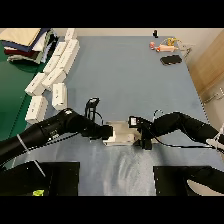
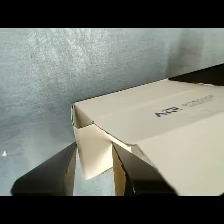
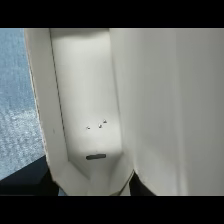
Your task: Fold the box.
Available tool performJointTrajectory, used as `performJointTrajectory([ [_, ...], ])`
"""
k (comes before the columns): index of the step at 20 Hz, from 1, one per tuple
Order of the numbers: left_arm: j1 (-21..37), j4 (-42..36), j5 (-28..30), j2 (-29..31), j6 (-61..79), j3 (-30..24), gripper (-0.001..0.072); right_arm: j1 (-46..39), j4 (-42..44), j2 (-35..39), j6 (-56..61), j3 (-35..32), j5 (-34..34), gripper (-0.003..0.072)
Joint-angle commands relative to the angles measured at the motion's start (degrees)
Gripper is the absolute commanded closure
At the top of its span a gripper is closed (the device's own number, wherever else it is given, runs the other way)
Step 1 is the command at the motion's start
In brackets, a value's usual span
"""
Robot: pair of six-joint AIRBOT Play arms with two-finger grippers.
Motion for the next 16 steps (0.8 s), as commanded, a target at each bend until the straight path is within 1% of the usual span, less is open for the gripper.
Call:
performJointTrajectory([
  [1,-5.7,10.9,-6.6,-4.9,-14.7,6.0,0.0365,0.0,0.0,0.0,0.0,0.0,0.0,0.0178],
  [6,-9.3,14.3,-14.8,-11.6,-22.0,12.9,0.0366,0.0,0.0,0.0,0.0,0.0,0.0,0.0178],
  [8,-10.4,15.2,-17.1,-14.0,-22.6,15.5,0.0426,0.0,0.0,0.0,0.0,0.0,0.0,0.0177],
  [13,-11.6,16.4,-22.9,-20.2,-23.0,21.3,0.0424,0.0,0.0,0.0,0.0,0.0,0.0,0.0178],
  [16,-11.6,17.7,-25.3,-22.1,-23.0,23.3,0.0424,0.0,0.0,0.0,0.0,0.0,0.0,0.0177],
])
